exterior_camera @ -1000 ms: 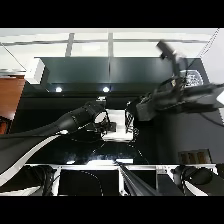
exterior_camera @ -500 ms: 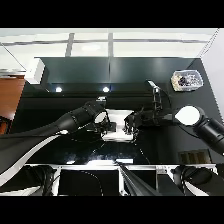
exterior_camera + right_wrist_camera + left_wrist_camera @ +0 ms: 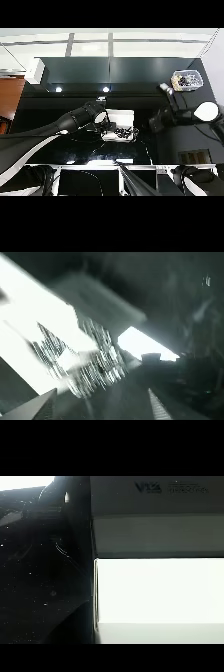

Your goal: Fold the box and place the chain.

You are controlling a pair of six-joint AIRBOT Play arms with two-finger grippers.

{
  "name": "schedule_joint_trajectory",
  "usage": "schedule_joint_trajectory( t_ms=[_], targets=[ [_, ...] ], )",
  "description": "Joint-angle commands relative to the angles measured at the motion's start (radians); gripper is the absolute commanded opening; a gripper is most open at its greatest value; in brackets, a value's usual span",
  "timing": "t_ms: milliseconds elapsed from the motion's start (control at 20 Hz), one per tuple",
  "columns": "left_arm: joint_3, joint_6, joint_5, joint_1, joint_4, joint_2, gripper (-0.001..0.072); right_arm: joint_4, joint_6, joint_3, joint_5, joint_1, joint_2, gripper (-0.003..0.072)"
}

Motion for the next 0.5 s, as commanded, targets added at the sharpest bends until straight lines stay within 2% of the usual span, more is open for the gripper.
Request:
schedule_joint_trajectory(
  t_ms=[0, 150, 300, 450],
  targets=[
    [0.0, 0.0, 0.0, 0.0, 0.0, 0.0, 0.0029, 0.02, -0.362, -0.177, -0.14, 0.002, 0.022, 0.072],
    [0.0, 0.001, 0.0, 0.0, 0.0, 0.0, 0.0029, 0.023, -0.595, -0.225, -0.202, 0.127, 0.021, 0.072],
    [0.0, 0.0, 0.0, 0.0, 0.0, 0.0, 0.0028, 0.053, -0.631, -0.225, -0.313, 0.207, -0.008, 0.072],
    [0.0, 0.0, 0.0, 0.0, 0.0, 0.0, 0.0029, 0.104, -0.766, -0.225, -0.355, 0.213, -0.061, 0.072]
  ],
)
